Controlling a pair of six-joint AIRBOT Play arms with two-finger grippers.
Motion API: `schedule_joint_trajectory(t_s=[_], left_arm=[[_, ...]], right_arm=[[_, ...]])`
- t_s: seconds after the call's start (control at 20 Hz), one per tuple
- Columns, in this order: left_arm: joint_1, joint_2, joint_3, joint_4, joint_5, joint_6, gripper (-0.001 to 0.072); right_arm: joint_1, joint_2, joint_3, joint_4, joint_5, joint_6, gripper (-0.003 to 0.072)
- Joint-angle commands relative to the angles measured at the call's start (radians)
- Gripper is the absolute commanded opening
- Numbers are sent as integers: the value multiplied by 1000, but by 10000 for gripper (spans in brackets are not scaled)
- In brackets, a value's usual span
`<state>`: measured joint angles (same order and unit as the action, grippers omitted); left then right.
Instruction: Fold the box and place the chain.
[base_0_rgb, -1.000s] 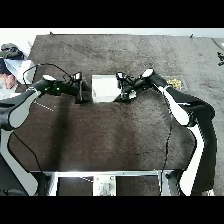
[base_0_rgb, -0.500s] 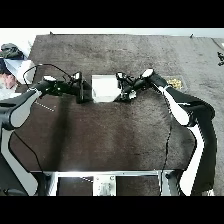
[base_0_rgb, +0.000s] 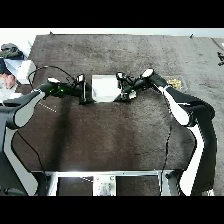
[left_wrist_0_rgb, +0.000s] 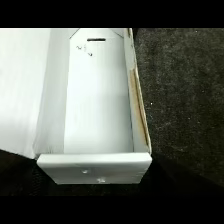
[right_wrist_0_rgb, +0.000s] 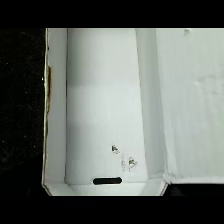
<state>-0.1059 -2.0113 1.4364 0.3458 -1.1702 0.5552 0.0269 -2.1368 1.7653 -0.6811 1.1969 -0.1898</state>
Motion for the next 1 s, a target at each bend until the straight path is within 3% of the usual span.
schedule_joint_trajectory(t_s=[0.0,0.35,0.5,0.95], left_arm=[[-1,-4,2,-2,10,-5,720],[0,-49,84,-2,-31,-50,720],[1,-49,83,48,-39,-48,720],[-24,-53,81,28,9,-15,720]], right_arm=[[1,0,1,0,0,0,538],[1,0,1,0,0,0,538],[1,0,1,0,0,0,539],[1,0,1,0,0,0,539]])
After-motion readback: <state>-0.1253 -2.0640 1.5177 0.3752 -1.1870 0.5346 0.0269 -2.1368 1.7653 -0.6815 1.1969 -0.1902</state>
